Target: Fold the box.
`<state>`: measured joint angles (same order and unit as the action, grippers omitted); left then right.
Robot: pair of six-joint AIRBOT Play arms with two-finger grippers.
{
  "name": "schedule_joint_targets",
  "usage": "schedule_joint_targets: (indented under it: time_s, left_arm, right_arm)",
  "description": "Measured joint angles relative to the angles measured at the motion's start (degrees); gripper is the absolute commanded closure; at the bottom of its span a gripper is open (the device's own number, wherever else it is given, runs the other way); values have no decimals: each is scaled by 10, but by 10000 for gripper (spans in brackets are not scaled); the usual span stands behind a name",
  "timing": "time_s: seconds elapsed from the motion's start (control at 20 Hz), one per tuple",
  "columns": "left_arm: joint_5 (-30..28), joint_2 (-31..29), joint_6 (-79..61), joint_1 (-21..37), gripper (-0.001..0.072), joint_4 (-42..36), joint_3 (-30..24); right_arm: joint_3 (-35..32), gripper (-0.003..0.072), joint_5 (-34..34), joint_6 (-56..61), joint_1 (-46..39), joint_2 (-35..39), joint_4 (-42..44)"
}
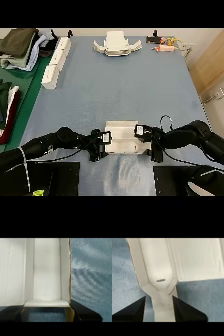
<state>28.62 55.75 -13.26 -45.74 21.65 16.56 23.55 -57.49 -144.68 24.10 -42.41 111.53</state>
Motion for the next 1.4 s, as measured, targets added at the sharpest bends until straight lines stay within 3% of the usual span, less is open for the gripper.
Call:
schedule_joint_targets:
  time_s: [0.05, 0.1, 0.75, 0.8, 0.9, 1.1, 1.4]
  left_arm:
    - [0, 0, 0, 0, 190, 0, 0]
    - [0, 0, 0, 0, 190, 0, 0]
    - [0, 0, 0, 0, 190, 0, 0]
    - [0, 0, 0, 0, 190, 0, 0]
    - [0, 0, 0, 0, 190, 0, 0]
    - [0, 0, 2, 0, 190, 0, 0]
    - [0, 0, 0, 0, 190, 0, 0]
  right_arm:
    - [0, 542, 7, -7, 10, -6, 1]
    - [-1, 603, 14, -11, 19, -11, 2]
    - [-2, 598, 68, -42, 48, -26, 14]
    - [-2, 577, 69, -40, 48, -26, 11]
    - [-2, 380, 69, -3, 48, -26, -10]
    - [-2, 375, 64, 93, 49, -24, -76]
    - [-2, 375, 71, 138, 49, -23, -113]
